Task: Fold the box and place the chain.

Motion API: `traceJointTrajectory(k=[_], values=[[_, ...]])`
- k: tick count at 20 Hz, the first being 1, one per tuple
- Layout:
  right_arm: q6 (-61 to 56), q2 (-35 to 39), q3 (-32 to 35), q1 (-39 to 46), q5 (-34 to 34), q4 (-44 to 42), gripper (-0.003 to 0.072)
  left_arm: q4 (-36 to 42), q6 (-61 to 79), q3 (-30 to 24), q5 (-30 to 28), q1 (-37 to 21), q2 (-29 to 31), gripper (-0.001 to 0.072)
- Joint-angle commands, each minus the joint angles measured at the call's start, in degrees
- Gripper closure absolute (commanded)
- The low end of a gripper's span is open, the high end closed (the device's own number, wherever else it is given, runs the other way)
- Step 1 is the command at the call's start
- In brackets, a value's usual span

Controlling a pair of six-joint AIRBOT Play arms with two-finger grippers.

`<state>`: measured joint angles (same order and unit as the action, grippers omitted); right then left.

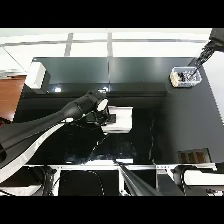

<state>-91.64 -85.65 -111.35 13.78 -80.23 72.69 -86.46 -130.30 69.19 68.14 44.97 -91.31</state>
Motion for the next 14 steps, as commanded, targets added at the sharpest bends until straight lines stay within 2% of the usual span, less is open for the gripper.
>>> traceJointTrajectory(k=[1, 4, 6, 9, 12, 14], values=[[3.1, 10.3, 5.3, -0.8, -4.1, -12.7, 0.0670, 0.0, 0.0, 0.0, -0.1, 0.0, 0.0, 0.0686], [4.2, 20.0, 14.3, -3.9, -4.2, -12.7, 0.0670, 0.2, 0.0, 0.0, -0.1, 0.0, 0.0, 0.0686], [4.5, 27.0, 24.0, -7.1, -2.8, -12.9, 0.0670, 0.2, 0.0, 0.0, 0.0, 0.0, 0.0, 0.0686], [4.5, 34.7, 38.3, -12.4, -4.3, -16.4, 0.0670, 0.2, 0.0, 0.0, 0.0, 0.0, 0.0, 0.0686], [4.5, 37.7, 48.6, -19.5, -1.2, -25.6, 0.0669, 0.2, 0.0, 0.0, 0.0, 0.0, 0.0, 0.0686], [4.4, 37.6, 52.7, -25.9, 5.9, -28.9, 0.0670, 0.2, 0.0, 0.0, -0.1, 0.0, 0.0, 0.0686]])
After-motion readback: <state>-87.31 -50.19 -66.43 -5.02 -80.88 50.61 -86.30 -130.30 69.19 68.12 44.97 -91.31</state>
